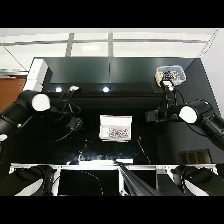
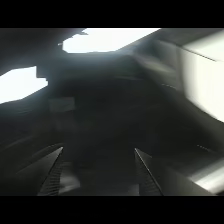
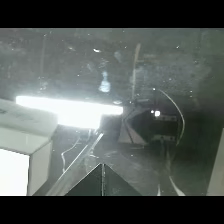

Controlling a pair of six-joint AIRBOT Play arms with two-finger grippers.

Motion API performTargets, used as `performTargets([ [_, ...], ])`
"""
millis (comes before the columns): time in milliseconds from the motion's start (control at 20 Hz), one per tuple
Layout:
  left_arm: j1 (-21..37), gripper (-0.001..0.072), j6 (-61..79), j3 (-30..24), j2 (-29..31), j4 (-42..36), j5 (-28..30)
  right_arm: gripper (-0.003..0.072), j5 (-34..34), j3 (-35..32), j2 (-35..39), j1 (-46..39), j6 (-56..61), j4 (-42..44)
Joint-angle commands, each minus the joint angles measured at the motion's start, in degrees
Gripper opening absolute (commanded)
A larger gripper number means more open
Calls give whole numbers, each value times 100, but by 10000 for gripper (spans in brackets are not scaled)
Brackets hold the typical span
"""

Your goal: Fold the box and place the chain.

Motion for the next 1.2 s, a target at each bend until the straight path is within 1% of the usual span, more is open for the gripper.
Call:
performTargets([
  [0,1084,640,4693,-898,-164,-3163,507,9,42,-4,-4,4,-4,245],
  [50,999,716,5805,-988,-302,-3198,566,9,70,-4,-4,2,-7,317],
  [100,844,716,6920,-1010,-450,-2988,557,9,103,-4,-4,2,-4,361],
  [150,636,716,7772,-1008,-581,-2702,695,9,160,-4,-4,4,-4,374],
  [250,201,715,8389,-984,-772,-2474,1250,8,299,-4,-4,4,-4,372],
  [300,24,715,8450,-979,-901,-2612,1626,9,334,-4,-4,4,-4,376],
  [350,-136,714,8511,-942,-1043,-2758,1781,9,354,-4,-4,4,-2,389],
  [500,-363,713,8511,-833,-1303,-2876,1508,9,356,-4,-4,4,-4,461],
  [800,-470,714,8745,-833,-1453,-3445,1515,9,295,-4,-4,4,-4,496],
  [900,-560,713,8826,-833,-1460,-3545,1646,9,278,-4,-4,4,-4,496],
  [1000,-629,711,8821,-835,-1467,-3539,1644,9,278,-4,-4,4,-4,496],
  [1100,-649,683,8808,-837,-1467,-3539,1628,9,254,-9,-4,4,-4,483],
  [1150,-645,613,8806,-837,-1464,-3528,1637,10,232,-7,-4,4,-4,474],
])
